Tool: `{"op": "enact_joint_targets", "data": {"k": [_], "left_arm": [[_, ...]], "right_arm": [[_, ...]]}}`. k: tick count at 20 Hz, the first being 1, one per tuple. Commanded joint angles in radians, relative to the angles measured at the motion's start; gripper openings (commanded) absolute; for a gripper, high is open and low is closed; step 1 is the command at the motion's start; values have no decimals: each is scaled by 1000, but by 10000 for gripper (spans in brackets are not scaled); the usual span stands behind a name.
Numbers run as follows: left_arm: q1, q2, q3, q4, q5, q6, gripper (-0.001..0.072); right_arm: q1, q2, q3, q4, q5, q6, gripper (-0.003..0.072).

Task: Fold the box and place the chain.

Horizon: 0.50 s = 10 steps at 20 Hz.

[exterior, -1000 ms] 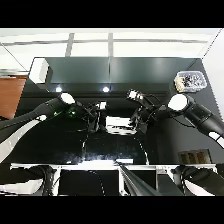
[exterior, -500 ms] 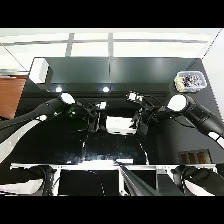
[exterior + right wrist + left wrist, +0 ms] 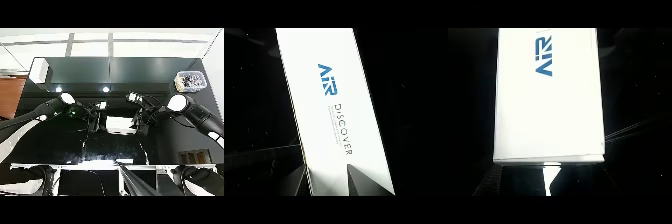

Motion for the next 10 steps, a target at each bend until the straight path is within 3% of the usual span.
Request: {"op": "enact_joint_targets", "data": {"k": [1, 7, 10], "left_arm": [[0, 0, 1, 1, 0, 0, 382], [0, 0, 1, 1, 0, 0, 382], [0, 2, 1, 0, 0, 0, 382]], "right_arm": [[0, -3, -9, -10, -5, 4, 316], [-3, 8, -9, -3, 5, 41, 316], [-60, 51, 3, 3, 68, 212, 315]]}}
